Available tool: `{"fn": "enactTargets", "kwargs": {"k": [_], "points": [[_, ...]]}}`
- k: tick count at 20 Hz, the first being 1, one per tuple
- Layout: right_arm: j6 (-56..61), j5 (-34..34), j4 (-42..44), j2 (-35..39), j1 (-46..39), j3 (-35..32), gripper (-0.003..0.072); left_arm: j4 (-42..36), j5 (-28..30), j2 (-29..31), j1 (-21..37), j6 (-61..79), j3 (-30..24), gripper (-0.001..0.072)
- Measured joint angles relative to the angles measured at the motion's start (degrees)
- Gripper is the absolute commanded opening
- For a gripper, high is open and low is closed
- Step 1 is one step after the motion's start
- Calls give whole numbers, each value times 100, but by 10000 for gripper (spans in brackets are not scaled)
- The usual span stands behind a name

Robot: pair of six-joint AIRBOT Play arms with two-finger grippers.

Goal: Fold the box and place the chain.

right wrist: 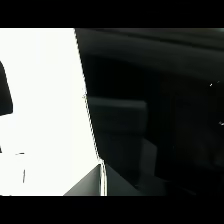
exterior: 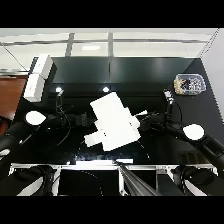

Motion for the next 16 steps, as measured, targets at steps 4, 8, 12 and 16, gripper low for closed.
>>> {"fn": "enactTargets", "kwargs": {"k": [4, 8, 12, 16], "points": [[26, -142, -2, 4, 101, -31, 10, -1464, -396, -815, 0, 1270, 24, 704], [46, -136, -4, 4, 129, -37, 10, -2352, -632, -1596, 0, 2201, 328, 704], [46, -101, -15, 4, 136, -37, 9, -2505, -1377, -2321, 57, 2946, 870, 703], [46, -48, -11, 4, 138, -37, 10, -2245, -2404, -2889, 155, 3340, 1405, 589]]}}
